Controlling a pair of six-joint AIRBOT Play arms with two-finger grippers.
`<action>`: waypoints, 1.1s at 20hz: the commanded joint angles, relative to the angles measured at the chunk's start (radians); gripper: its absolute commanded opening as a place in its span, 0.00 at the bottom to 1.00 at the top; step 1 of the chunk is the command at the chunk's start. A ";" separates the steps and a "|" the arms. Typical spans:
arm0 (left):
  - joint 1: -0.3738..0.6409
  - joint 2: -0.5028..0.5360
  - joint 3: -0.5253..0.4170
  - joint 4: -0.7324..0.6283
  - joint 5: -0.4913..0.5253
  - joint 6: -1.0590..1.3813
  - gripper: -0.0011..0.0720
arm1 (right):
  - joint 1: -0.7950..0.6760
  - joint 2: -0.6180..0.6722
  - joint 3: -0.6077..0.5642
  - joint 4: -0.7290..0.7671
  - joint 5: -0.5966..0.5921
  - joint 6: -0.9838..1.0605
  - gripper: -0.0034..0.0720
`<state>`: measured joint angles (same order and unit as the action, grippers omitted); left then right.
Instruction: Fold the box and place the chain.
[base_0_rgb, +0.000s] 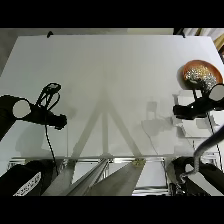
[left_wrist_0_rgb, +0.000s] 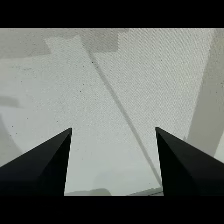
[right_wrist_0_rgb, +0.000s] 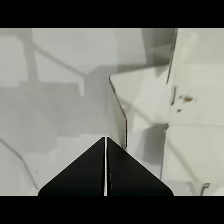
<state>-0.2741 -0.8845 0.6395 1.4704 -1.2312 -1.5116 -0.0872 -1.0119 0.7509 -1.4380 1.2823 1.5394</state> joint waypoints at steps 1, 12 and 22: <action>0.000 0.001 0.000 0.000 0.000 0.000 0.81 | 0.000 0.001 0.107 -0.095 0.007 0.002 0.07; 0.000 0.001 0.000 0.000 0.000 0.000 0.81 | -0.167 -0.013 0.183 -0.537 0.024 -0.021 0.88; 0.000 0.001 0.000 0.000 0.000 0.000 0.81 | -0.205 -0.195 0.146 -0.493 0.027 -0.018 0.76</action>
<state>-0.2741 -0.8845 0.6395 1.4704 -1.2312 -1.5116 -0.2878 -1.1645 0.9024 -1.9133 1.2961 1.5211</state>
